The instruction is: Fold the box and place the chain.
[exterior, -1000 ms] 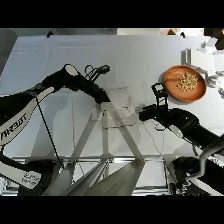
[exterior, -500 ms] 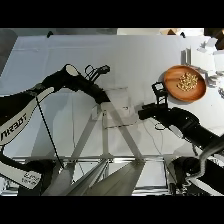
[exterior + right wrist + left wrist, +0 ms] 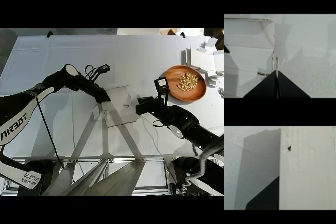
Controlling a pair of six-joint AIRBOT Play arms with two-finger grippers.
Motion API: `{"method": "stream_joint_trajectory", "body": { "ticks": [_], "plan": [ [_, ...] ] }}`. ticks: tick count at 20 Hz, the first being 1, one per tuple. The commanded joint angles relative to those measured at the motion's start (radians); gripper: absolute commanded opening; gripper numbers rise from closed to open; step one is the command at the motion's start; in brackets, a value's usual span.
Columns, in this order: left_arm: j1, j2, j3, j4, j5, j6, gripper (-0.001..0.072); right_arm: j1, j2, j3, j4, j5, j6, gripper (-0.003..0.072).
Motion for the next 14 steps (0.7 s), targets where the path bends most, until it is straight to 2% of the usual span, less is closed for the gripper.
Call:
{"method": "stream_joint_trajectory", "body": {
  "ticks": [1,2,3,4,5,8,11,12,14],
  "plan": [
    [0.0,0.0,0.0,0.004,-0.004,0.001,0.0009,0.0,0.0,0.001,0.007,-0.005,0.001,0.0013],
    [0.0,0.0,0.0,0.004,-0.005,0.001,0.0009,0.0,0.0,0.001,0.006,-0.004,-0.002,0.0053],
    [0.0,0.001,0.0,0.003,-0.005,0.001,0.0007,0.0,0.0,0.001,0.006,-0.005,-0.003,0.023],
    [0.0,0.006,0.001,0.003,-0.005,0.006,0.0007,0.0,0.0,0.001,0.006,-0.006,-0.003,0.0451],
    [0.003,0.02,0.001,0.006,-0.008,0.053,0.0006,-0.001,0.0,0.002,0.006,-0.007,-0.003,0.0601],
    [0.026,0.119,0.001,0.007,-0.045,0.345,0.0008,-0.01,0.003,0.009,-0.023,-0.003,-0.007,0.0608],
    [0.082,0.26,0.001,0.027,-0.061,0.472,0.0006,-0.061,0.032,0.01,-0.023,0.015,-0.007,0.0607],
    [0.104,0.296,0.001,0.032,-0.09,0.485,0.0006,-0.084,0.048,0.01,-0.023,0.028,-0.007,0.0607],
    [0.138,0.333,0.0,0.033,-0.214,0.521,0.0003,-0.13,0.091,0.01,-0.023,0.06,-0.007,0.0607]
  ]
}}
